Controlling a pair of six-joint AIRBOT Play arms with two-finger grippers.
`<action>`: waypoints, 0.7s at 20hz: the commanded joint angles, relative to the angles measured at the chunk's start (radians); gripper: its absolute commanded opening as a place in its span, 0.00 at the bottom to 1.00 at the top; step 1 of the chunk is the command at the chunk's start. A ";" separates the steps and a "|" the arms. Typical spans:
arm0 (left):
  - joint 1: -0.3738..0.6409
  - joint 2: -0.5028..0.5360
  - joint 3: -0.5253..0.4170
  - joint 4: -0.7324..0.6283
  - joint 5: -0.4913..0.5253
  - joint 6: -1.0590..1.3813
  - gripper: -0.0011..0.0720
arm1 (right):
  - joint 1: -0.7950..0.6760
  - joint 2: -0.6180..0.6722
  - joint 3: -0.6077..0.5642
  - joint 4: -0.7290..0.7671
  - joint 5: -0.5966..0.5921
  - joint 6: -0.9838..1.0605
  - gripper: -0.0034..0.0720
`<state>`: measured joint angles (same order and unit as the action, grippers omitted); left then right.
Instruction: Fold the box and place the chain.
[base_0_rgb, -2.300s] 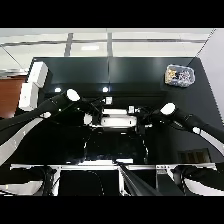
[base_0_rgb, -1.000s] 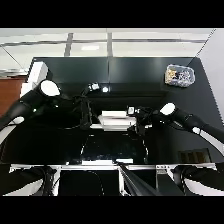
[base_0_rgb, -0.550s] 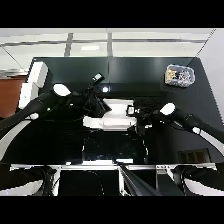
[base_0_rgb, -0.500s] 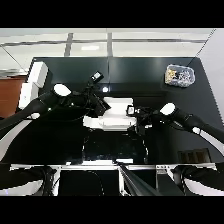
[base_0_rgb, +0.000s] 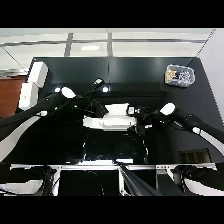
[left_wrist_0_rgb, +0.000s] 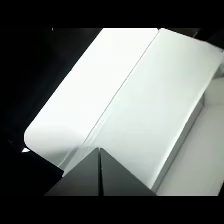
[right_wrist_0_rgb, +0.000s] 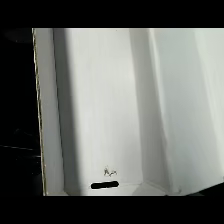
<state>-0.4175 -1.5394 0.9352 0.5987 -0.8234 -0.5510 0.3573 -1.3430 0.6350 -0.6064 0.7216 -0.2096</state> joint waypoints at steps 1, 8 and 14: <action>0.010 -0.013 0.009 0.062 -0.043 -0.006 0.05 | 0.001 0.000 0.000 0.000 0.000 0.000 0.16; 0.174 0.287 0.008 0.189 -0.124 0.026 0.05 | 0.001 0.000 0.000 0.000 0.000 0.000 0.16; 0.174 0.446 -0.215 0.160 -0.151 0.413 0.29 | 0.001 0.000 0.000 0.000 -0.001 0.000 0.16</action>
<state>-0.2333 -1.1473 0.8139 0.7586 -0.9665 -0.3672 0.3584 -1.3430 0.6350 -0.6079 0.7219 -0.2111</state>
